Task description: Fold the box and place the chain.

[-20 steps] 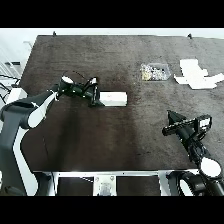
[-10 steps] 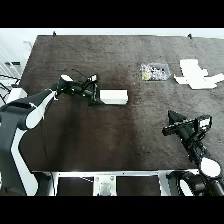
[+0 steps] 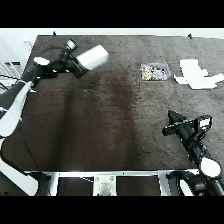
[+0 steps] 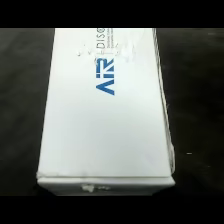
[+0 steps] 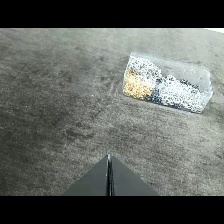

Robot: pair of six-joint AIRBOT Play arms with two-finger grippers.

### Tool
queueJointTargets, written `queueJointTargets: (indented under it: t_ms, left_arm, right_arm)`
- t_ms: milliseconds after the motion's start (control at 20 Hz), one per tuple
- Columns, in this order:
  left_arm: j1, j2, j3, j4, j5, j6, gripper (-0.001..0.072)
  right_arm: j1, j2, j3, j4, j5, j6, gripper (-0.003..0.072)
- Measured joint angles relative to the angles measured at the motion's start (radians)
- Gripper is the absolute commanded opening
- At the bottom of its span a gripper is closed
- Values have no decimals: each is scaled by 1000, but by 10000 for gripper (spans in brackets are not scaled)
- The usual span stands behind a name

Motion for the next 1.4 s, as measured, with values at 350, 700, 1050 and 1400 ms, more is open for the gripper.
queueJointTargets:
  t_ms: [350,700,1050,1400]
  left_arm:
    - [260,13,-5,1,153,-261,17]
    - [432,-47,-5,50,164,-351,18]
    - [508,-118,-5,88,182,-370,18]
    - [520,-175,-4,114,237,-361,18]
  right_arm:
    - [0,0,0,0,0,0,13]
    - [0,0,0,0,0,0,13]
    - [0,0,0,0,0,0,13]
    - [0,0,0,0,0,0,13]
